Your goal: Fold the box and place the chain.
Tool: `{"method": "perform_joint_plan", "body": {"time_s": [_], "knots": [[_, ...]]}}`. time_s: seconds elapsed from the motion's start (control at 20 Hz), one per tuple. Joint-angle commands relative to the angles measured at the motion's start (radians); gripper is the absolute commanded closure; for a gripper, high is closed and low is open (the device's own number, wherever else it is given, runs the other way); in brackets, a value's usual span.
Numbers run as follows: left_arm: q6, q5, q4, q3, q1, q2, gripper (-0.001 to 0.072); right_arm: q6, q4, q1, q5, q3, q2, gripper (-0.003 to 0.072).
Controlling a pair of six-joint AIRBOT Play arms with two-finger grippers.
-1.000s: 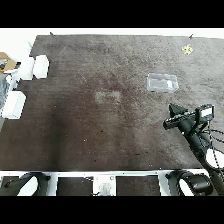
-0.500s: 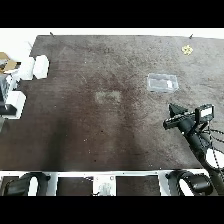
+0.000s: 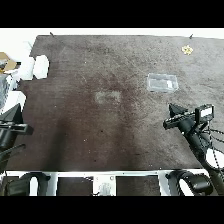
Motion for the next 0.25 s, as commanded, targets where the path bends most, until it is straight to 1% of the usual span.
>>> {"method": "perform_joint_plan", "body": {"time_s": [0.0,0.2], "knots": [[-0.006,-0.005,-0.007,-0.008,0.001,0.008,0.0704,0.0,0.0,0.001,0.0,0.0,0.0,0.0684],[-0.009,-0.011,-0.071,-0.008,0.001,0.008,0.0704,0.0,0.0,0.001,0.0,0.0,0.0,0.0684]]}}
